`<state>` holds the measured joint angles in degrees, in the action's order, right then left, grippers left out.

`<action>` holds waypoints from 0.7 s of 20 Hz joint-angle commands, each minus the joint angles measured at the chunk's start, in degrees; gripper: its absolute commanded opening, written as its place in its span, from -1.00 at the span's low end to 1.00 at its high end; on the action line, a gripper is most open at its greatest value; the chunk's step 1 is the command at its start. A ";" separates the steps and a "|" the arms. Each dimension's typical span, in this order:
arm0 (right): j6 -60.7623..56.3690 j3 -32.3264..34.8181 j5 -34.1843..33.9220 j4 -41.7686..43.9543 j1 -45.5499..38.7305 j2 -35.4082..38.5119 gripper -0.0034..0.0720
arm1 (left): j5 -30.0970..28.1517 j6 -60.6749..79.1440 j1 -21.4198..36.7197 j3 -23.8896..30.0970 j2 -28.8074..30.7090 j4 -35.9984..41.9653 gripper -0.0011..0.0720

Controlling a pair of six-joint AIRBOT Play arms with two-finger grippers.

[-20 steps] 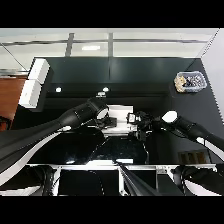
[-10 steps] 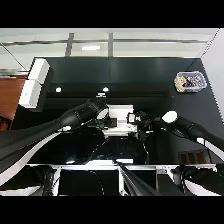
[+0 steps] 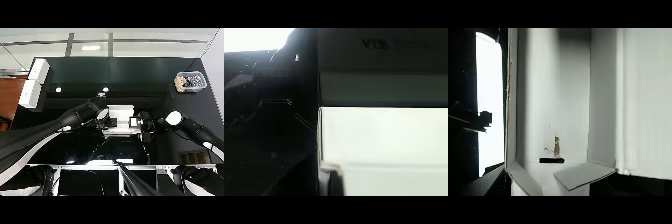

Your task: Fold the box and place the chain.

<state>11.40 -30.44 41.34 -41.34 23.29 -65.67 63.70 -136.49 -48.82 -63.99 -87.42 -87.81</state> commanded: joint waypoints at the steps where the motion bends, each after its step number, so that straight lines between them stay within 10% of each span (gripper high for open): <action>1: 0.07 -0.02 0.42 -2.27 0.02 0.63 0.70 | -0.02 -0.09 0.02 -0.02 -0.02 -0.02 -0.89; 5: 0.74 -0.02 -0.70 -2.23 0.02 0.63 0.70 | -0.02 -0.09 0.02 -0.02 -0.02 0.00 -0.89; 11: 2.29 -0.02 -0.55 -2.21 0.02 0.63 -0.13 | -0.04 -0.09 0.02 -0.02 -0.02 0.00 -0.89; 14: 1.84 -0.02 -0.44 -1.11 0.02 0.63 -0.12 | -0.04 -0.09 0.02 -0.02 -0.02 0.00 -0.89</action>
